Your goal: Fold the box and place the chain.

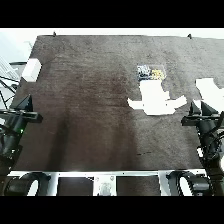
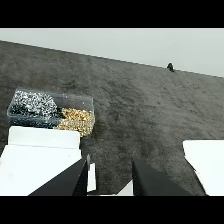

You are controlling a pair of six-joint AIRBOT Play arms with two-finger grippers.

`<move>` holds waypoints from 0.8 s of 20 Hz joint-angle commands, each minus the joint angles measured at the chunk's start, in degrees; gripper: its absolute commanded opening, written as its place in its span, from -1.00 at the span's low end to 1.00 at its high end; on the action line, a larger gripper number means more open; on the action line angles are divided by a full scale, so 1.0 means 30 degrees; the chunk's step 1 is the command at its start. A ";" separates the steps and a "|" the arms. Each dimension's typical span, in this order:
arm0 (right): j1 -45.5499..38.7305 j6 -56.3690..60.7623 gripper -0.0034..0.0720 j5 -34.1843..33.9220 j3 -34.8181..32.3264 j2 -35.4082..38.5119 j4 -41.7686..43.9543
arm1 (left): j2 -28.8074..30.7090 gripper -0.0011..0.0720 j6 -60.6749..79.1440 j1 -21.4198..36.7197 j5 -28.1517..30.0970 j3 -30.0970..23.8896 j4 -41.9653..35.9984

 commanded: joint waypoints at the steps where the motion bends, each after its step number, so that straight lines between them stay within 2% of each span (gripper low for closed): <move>1: 0.0015 -0.0007 -0.04 0.0000 -0.0007 -0.0015 0.0000 | 0.0007 -0.91 0.0007 -0.0007 0.0000 0.0022 0.0000; 6: 0.0015 0.0372 -0.04 0.0219 -0.0007 -0.0015 0.0044 | 0.0007 -0.91 0.0007 -0.0007 0.0000 0.0022 0.0007; 7: 0.0015 0.0852 -0.05 0.0845 0.0095 -0.0015 0.0000 | 0.0007 -0.91 0.0007 -0.0007 0.0000 0.0022 0.0007; 10: -0.0022 0.1749 -0.01 0.0634 0.0852 -0.0321 0.0015 | 0.0007 -0.91 0.0000 -0.0007 0.0000 0.0022 0.0007; 12: -0.0022 0.2317 0.13 -0.0233 0.1916 -0.1909 0.0015 | 0.0007 -0.91 0.0007 -0.0007 -0.0007 0.0022 0.0000; 16: -0.0080 0.2594 0.27 -0.0364 0.6105 -0.8480 0.0386 | 0.0007 -0.91 0.0007 -0.0007 0.0000 0.0022 0.0007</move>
